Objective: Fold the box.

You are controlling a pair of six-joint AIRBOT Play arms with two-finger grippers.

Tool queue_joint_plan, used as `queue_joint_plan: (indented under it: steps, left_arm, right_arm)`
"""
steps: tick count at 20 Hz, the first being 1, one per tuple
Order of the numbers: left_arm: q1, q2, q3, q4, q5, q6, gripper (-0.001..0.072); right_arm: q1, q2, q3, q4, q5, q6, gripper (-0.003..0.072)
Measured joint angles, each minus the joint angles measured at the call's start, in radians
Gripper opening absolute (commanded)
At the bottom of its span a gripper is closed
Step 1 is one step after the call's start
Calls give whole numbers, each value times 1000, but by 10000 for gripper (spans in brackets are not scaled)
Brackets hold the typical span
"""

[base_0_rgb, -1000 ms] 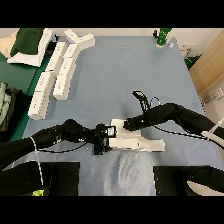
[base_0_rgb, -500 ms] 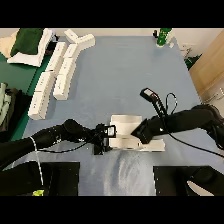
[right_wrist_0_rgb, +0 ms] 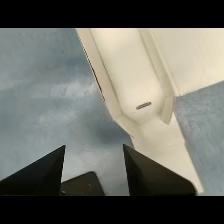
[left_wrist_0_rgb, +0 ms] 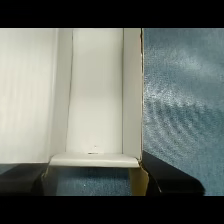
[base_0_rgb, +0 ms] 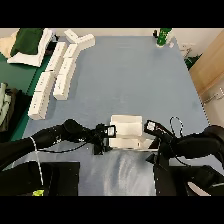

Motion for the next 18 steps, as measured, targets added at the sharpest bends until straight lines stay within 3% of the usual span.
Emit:
queue_joint_plan:
  steps: [6,14,15,17,18]
  left_arm:
    - [0,0,0,0,0,0,473]
    - [0,0,0,0,0,0,473]
    - [0,0,0,0,0,0,473]
    - [0,0,0,0,0,0,473]
    - [0,0,0,0,0,0,473]
  right_arm:
    - [53,-45,-45,-251,212,-47,557]
    - [100,-151,-51,-235,339,-151,550]
    - [107,-159,-51,-232,352,-156,491]
    - [115,-178,-51,-231,383,-168,249]
    - [117,-186,-51,-230,399,-177,221]
